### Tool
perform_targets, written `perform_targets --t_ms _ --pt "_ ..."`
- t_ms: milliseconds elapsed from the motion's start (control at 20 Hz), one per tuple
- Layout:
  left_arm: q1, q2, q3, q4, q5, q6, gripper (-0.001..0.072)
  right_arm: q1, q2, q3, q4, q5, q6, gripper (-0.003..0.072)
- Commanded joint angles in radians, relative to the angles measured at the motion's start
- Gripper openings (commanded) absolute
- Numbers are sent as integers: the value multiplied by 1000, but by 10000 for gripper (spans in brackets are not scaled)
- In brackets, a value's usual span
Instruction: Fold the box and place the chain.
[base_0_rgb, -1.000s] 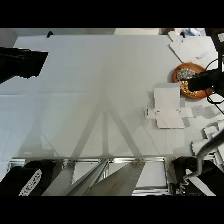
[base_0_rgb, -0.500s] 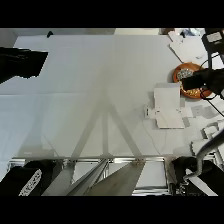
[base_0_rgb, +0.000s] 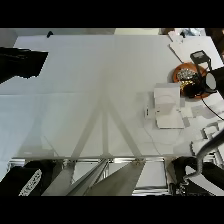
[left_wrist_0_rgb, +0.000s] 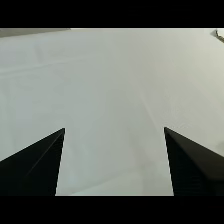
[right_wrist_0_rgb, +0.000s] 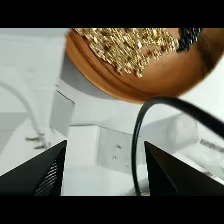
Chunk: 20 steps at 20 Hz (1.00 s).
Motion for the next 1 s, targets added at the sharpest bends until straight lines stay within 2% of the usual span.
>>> perform_targets --t_ms 0,150,300,600,750,850,950 --pt "0 0 1 0 0 0 696 -129 -47 1 5 23 -85 491" --pt "0 1 1 0 0 0 696 -264 -49 1 60 16 -176 491" --pt "0 1 1 0 0 0 696 -351 -34 2 136 -34 -227 404" --pt "0 1 1 0 0 0 696 -398 69 2 145 -127 -236 394" --pt "0 1 1 0 0 0 696 -398 126 2 264 -124 -237 389" --pt "0 0 1 0 0 0 696 -398 154 2 336 -124 -238 283" --pt "0 0 1 0 0 0 696 -398 161 2 374 -110 -237 281"
